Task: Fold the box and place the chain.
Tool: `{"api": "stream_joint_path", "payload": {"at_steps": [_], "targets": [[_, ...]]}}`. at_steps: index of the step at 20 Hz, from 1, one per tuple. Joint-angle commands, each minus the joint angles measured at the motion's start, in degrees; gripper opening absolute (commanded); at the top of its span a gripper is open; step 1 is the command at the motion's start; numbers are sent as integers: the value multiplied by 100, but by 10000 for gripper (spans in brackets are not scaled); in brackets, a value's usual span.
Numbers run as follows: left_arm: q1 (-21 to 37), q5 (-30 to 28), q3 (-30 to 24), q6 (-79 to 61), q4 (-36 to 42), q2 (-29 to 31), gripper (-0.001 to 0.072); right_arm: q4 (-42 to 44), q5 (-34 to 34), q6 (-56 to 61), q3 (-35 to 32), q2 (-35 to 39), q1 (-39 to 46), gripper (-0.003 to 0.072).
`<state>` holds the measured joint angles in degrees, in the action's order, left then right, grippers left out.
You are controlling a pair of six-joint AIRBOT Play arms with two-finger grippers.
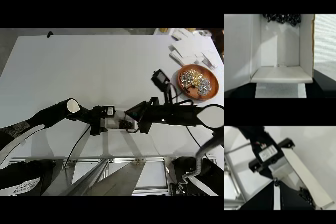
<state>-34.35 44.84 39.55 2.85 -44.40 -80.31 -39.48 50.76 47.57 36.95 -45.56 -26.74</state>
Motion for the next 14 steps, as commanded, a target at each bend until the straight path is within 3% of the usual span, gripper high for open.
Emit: {"api": "stream_joint_path", "payload": {"at_steps": [1,4,6,10,12,14], "targets": [[4,0,0,0,-2,4,134,-114,393,-267,-48,-562,-4,20],[4,0,0,0,-2,4,134,-387,367,-264,-48,-675,-4,85],[4,-2,0,0,-2,4,134,-514,365,-264,-46,-667,-4,198],[4,0,0,0,-2,4,134,-970,330,-216,140,-402,-2,207],[2,2,0,0,-2,4,134,-1810,487,68,317,-299,-4,194],[4,0,0,0,-2,4,134,-2988,1163,-11,317,-304,-4,150]]}}
